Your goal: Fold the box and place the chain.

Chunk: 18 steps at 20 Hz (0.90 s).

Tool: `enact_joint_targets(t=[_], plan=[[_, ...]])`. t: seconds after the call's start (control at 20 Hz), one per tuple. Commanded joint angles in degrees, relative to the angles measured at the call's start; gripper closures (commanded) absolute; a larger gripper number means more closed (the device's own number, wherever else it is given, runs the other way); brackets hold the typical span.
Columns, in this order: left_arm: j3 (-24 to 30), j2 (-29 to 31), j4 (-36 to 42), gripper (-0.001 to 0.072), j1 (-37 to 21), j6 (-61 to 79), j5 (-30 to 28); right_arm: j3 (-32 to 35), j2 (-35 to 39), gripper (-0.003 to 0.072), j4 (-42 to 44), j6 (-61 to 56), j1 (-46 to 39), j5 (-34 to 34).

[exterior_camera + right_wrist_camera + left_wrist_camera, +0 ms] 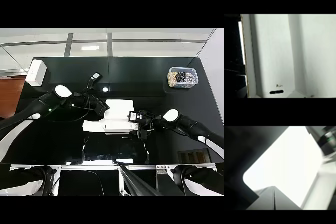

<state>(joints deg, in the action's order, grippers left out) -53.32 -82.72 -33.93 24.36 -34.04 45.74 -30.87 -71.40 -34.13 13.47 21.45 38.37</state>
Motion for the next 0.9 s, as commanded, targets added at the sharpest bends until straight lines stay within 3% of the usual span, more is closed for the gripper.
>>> enact_joint_targets(t=[0.0,0.1,0.3,0.4,0.55,0.65,0.85], plan=[[-1.07,-3.91,-3.98,0.0685,0.28,-2.29,6.91,0.02,0.00,0.0258,0.00,0.02,0.04,-0.02],[-1.07,-5.35,-4.02,0.0685,0.26,-2.14,10.23,0.02,0.00,0.0258,0.00,0.00,0.04,-0.02],[-1.53,-6.03,-4.81,0.0686,0.13,-0.46,9.79,0.02,0.00,0.0258,0.00,0.00,0.04,-0.02],[-4.20,-4.96,-8.48,0.0687,-0.31,-1.22,9.66,0.02,0.00,0.0258,0.00,0.00,0.04,-0.02],[-7.98,1.42,-17.42,0.0687,-2.36,-5.49,10.14,0.02,0.00,0.0258,0.00,0.00,0.04,-0.02],[-7.43,7.80,-19.58,0.0687,-4.81,-5.68,12.72,0.02,0.00,0.0257,0.00,0.00,0.04,-0.02],[3.58,20.17,-17.31,0.0684,-9.51,-1.62,14.29,0.02,0.00,0.0258,0.00,0.00,0.04,-0.02]])
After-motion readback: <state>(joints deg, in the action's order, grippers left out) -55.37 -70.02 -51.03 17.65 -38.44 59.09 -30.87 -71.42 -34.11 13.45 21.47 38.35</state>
